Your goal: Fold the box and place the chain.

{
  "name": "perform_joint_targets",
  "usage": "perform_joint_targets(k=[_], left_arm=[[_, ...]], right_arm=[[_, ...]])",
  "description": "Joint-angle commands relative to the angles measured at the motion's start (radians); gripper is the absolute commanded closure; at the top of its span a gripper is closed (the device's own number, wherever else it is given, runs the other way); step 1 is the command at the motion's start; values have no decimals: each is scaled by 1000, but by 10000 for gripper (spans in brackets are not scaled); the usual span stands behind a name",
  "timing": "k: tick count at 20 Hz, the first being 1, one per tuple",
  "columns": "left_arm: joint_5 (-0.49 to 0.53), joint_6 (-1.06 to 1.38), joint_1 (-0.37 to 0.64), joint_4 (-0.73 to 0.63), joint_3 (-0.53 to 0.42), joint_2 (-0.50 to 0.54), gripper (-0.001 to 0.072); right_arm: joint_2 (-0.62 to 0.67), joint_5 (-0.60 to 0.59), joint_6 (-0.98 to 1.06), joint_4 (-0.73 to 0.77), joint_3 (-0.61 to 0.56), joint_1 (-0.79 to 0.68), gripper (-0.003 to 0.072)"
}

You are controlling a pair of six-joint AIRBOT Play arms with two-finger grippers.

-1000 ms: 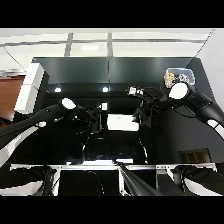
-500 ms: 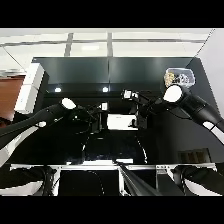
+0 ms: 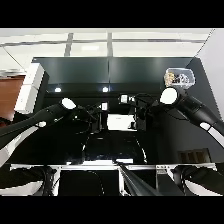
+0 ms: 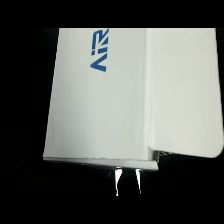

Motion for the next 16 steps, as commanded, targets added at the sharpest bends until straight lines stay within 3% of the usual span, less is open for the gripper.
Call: perform_joint_targets(k=[1, 6, 16], left_arm=[[0, 0, 0, 0, 1, -1, 247], [-6, 0, 0, 0, 1, -1, 247], [-7, 0, 0, 0, 1, -1, 247]], right_arm=[[0, -29, -2, -49, 0, 8, -17], [1, -74, -2, -61, 0, 9, -15], [6, -34, 32, -52, 14, 9, -14]])
